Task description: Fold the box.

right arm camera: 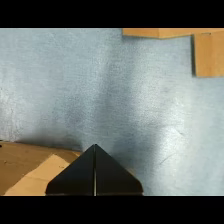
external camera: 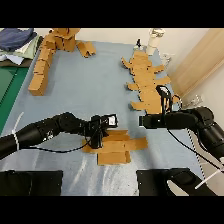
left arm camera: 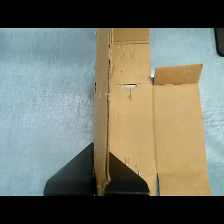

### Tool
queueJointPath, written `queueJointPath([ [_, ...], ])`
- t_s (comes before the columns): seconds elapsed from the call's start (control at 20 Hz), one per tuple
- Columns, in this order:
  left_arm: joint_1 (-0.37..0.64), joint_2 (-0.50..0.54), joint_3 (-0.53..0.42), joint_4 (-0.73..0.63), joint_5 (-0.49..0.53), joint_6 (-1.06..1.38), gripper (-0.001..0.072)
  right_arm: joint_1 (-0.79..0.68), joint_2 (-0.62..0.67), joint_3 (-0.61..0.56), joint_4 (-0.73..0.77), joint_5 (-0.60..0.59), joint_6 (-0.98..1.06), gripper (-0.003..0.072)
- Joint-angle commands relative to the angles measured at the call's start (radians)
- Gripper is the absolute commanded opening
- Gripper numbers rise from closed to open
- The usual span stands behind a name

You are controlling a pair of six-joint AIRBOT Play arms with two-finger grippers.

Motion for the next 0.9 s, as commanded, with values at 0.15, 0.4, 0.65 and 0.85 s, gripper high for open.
queueJointPath([
  [0.15, -0.023, 0.000, -0.011, 0.000, -0.045, -0.027, 0.0011, 0.001, 0.001, 0.000, 0.001, 0.006, 0.000, 0.0001],
  [0.4, -0.021, 0.000, -0.011, 0.000, -0.113, -0.049, 0.0012, 0.001, 0.001, 0.000, 0.001, 0.005, 0.000, 0.0001],
  [0.65, 0.022, 0.000, -0.010, 0.000, -0.128, -0.080, 0.0011, 0.001, 0.001, 0.000, 0.001, 0.005, 0.000, 0.0001],
  [0.85, 0.035, 0.000, 0.005, 0.000, -0.161, -0.080, 0.0012, 0.001, -0.003, -0.001, 0.001, 0.005, 0.000, 0.0001],
])
